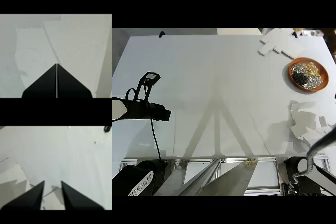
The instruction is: Fold the box and place the chain.
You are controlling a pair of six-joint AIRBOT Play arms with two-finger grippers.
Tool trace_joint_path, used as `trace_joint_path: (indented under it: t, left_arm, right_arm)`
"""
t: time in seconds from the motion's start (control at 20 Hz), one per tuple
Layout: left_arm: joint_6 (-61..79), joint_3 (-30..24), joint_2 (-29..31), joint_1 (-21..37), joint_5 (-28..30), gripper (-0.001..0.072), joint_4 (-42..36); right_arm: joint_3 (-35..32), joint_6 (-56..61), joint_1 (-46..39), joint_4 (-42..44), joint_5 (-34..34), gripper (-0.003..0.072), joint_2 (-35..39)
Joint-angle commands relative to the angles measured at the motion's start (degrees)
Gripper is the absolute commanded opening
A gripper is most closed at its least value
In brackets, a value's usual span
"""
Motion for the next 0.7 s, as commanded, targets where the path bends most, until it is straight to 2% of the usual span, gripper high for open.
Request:
trace_joint_path:
  t: [0.0, 0.05, 0.1, 0.35, 0.55, 0.65]
  left_arm:
    - [0.0, 0.0, 0.0, 0.0, 0.0, 0.0012, 0.0]
    - [0.0, 0.0, 0.0, 0.0, 0.0, 0.0012, 0.0]
    - [0.0, 0.0, 0.0, 0.0, 0.0, 0.0012, 0.0]
    - [0.0, 0.0, 0.0, 0.0, 0.0, 0.0012, 0.0]
    - [0.0, 0.0, 0.0, 0.0, 0.0, 0.0012, 0.0]
    - [0.0, 0.0, 0.0, 0.0, 0.0, 0.0012, 0.0]
  right_arm:
    - [0.7, -6.6, -3.7, -8.9, -2.2, 0.0406, -3.2]
    - [0.7, -6.6, -4.8, -9.0, -0.9, 0.0420, -4.4]
    - [0.7, -6.6, -5.9, -9.0, 0.7, 0.0468, -5.9]
    - [0.7, -14.1, -8.4, -7.4, 12.1, 0.0473, -13.7]
    - [0.7, -19.0, -8.4, -2.4, 11.6, 0.0473, -14.8]
    - [0.7, -19.1, -8.4, -2.9, 11.4, 0.0469, -15.1]
